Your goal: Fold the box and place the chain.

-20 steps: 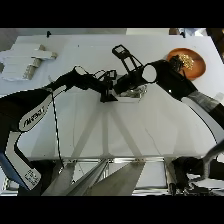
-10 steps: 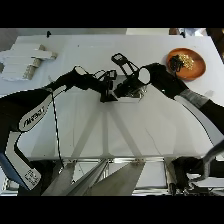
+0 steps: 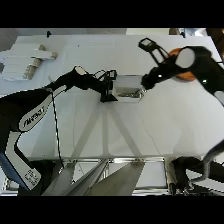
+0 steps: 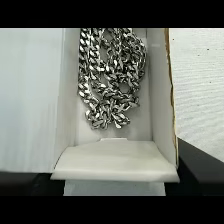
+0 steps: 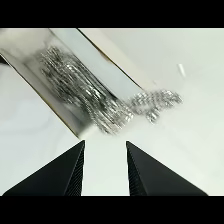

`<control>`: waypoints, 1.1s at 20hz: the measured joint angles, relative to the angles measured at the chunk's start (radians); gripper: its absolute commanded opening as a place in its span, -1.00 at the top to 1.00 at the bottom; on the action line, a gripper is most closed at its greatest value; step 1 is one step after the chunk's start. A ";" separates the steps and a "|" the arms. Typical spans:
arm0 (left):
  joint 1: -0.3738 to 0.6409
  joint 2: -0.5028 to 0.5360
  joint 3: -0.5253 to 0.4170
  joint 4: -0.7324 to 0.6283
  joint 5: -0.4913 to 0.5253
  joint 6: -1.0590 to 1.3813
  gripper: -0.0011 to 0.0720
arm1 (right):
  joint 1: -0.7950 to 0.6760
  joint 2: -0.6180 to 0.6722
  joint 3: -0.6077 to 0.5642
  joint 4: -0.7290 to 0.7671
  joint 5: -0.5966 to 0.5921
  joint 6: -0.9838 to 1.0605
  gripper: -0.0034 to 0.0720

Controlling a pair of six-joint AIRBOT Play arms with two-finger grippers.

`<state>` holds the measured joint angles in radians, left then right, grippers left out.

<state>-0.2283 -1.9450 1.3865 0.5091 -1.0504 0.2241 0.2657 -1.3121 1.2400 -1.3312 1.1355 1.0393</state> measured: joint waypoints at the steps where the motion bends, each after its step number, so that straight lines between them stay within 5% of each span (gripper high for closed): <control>1: 0.000 0.000 0.000 0.000 0.000 0.000 -0.06 | -0.032 0.005 -0.017 0.000 0.008 -0.048 0.12; 8: 0.000 0.000 0.000 0.000 0.000 0.000 -0.06 | -0.128 -0.035 -0.139 0.020 -0.105 -0.223 -0.02; 19: 0.000 0.000 0.000 0.000 -0.001 0.000 -0.06 | -0.055 -0.253 -0.159 0.048 -0.295 -0.103 -0.03; 22: 0.000 0.000 0.000 0.000 0.000 0.000 -0.06 | -0.044 -0.272 -0.159 0.032 -0.339 -0.067 0.33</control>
<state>-0.2283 -1.9450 1.3865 0.5091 -1.0508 0.2241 0.2214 -1.5837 1.0805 -1.2987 0.7967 0.9722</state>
